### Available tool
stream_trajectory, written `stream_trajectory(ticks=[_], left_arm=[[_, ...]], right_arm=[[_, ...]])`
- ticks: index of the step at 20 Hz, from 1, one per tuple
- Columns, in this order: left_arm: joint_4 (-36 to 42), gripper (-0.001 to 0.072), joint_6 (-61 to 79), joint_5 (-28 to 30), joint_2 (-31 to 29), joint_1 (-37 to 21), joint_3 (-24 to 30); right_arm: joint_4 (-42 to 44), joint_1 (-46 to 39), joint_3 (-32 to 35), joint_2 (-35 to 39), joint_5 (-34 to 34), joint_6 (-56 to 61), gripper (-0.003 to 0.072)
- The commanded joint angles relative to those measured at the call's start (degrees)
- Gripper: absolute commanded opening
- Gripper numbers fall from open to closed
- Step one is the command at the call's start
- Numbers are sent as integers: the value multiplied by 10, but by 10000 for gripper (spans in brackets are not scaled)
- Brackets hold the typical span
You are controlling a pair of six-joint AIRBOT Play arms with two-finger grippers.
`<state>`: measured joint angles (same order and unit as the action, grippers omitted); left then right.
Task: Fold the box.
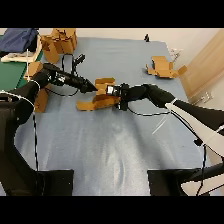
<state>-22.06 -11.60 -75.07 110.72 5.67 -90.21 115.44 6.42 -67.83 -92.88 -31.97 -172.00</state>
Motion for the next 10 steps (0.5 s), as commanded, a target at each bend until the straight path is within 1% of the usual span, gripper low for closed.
stream_trajectory(ticks=[1, 3, 10], left_arm=[[-3, 21, 0, 26, 2, -1, -4], [-3, 21, 2, 32, 2, -1, -4], [-3, 21, 13, 24, 3, 0, -4]], right_arm=[[29, 0, -7, 0, -19, -2, 643], [38, 1, -7, 0, -35, -2, 644], [79, 8, -7, 0, -44, -2, 643]])
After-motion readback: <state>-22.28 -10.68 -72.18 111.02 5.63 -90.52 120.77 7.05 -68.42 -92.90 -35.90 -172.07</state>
